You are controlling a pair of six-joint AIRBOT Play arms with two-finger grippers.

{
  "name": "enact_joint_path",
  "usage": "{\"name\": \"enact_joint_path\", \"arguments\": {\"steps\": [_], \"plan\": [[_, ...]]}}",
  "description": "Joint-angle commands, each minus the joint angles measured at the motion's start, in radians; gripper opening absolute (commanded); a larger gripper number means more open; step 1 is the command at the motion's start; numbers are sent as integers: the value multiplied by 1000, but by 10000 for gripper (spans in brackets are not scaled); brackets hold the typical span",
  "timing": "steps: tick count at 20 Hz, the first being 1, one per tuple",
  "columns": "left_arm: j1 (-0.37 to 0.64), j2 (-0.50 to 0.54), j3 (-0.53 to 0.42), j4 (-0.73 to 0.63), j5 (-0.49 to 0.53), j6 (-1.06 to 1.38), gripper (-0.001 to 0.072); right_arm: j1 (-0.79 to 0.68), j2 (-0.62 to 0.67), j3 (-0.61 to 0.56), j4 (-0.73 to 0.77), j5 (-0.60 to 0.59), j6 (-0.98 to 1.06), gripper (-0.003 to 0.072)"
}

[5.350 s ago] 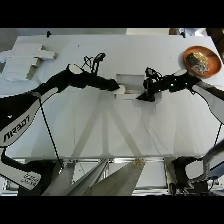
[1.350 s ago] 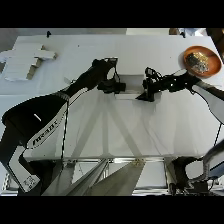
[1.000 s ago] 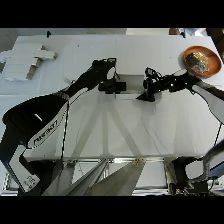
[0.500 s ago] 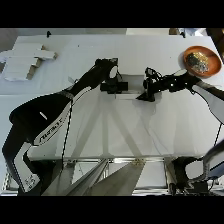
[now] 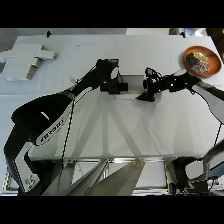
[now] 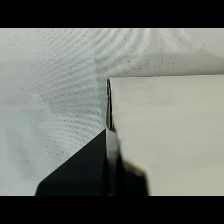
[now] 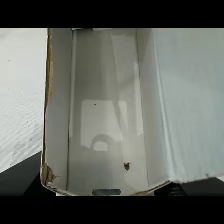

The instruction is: Fold the box and place the chain.

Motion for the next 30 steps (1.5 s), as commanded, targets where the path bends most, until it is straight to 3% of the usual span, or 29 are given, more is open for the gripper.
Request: {"name": "enact_joint_path", "arguments": {"steps": [1, 14, 16, 20, 23, 27, 30], "plan": [[-1, -1, 1, 3, 25, 10, 14, 0, 0, 1, -1, -1, 0, 521], [-3, 0, 1, 3, 16, 30, 17, 0, 0, 1, -1, -1, 0, 521], [-3, 0, 1, 3, 11, 30, 104, 0, 0, 1, -1, -1, 0, 521], [0, 8, 1, -16, 5, 29, 122, 0, 0, 1, -1, -1, 0, 521], [24, 26, 1, -77, 1, 29, 355, 0, 0, 1, -1, -1, 0, 521], [92, 71, 1, -188, -9, 37, 356, 0, 0, 1, -1, -1, 0, 521], [165, 114, 1, -263, -72, 131, 356, 0, 0, 1, -1, -1, 0, 521]]}}
